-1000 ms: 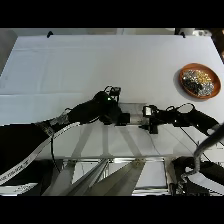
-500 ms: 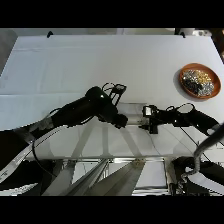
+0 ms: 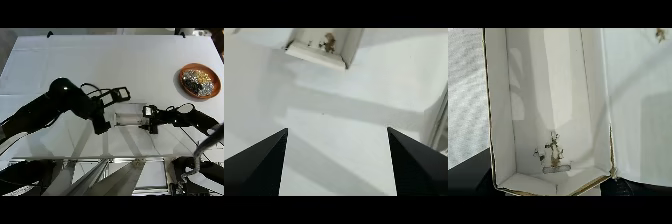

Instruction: Fold the box and place the chain.

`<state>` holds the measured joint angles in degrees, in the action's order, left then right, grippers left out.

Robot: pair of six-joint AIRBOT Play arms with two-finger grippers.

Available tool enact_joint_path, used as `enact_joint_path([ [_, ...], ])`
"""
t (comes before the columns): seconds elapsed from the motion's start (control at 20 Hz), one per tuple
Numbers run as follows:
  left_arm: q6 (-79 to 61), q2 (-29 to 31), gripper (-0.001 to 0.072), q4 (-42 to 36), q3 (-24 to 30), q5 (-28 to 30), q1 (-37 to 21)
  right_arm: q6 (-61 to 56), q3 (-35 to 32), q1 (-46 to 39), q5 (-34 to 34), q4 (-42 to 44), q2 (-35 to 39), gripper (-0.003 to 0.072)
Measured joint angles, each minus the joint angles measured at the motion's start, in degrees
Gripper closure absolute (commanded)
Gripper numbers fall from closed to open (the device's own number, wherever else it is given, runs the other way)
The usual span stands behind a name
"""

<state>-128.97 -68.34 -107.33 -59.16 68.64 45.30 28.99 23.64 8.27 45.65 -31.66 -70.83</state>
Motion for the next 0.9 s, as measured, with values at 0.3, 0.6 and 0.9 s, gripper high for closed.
enact_joint_path([
  [0.3, -28.9, 0.3, 0.0005, -8.2, 15.9, -14.6, -5.1, 0.0, 0.0, 0.0, 0.0, 0.0, 0.0, 0.0279],
  [0.6, -38.4, -7.2, 0.0005, -18.5, 20.0, -31.2, -5.5, 0.0, 0.0, 0.0, 0.0, 0.0, 0.0, 0.0279],
  [0.9, -40.2, -10.1, 0.0006, -22.4, 20.2, -36.5, -4.4, 0.0, 0.0, 0.0, 0.0, 0.0, 0.0, 0.0279],
])
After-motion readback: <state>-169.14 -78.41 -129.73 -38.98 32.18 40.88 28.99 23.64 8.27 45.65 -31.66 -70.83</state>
